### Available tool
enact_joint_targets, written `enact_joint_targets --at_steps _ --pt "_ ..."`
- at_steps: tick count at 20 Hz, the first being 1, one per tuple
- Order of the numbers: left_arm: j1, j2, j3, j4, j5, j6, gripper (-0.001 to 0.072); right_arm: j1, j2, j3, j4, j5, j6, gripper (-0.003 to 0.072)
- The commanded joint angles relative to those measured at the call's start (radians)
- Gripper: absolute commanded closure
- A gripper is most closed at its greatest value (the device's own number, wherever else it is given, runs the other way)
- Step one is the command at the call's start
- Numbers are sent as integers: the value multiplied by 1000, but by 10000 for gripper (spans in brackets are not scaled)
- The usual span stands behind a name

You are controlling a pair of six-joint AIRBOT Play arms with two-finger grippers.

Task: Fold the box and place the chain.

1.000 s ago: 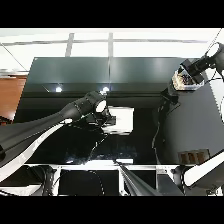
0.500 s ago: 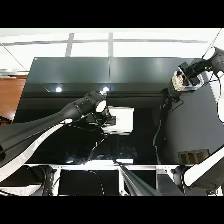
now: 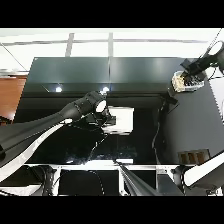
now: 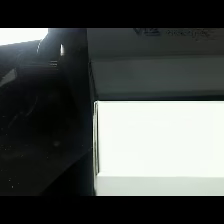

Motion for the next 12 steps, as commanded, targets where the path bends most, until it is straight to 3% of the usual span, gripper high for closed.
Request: enact_joint_targets --at_steps 1,8,12 --pt "0 0 0 0 1 0 681 -1 121 30 0 6 -170 671" --pt "0 0 0 0 0 0 681 -1 391 212 72 21 -285 673" --pt "0 0 0 0 0 0 681 -1 555 222 121 6 -323 673"
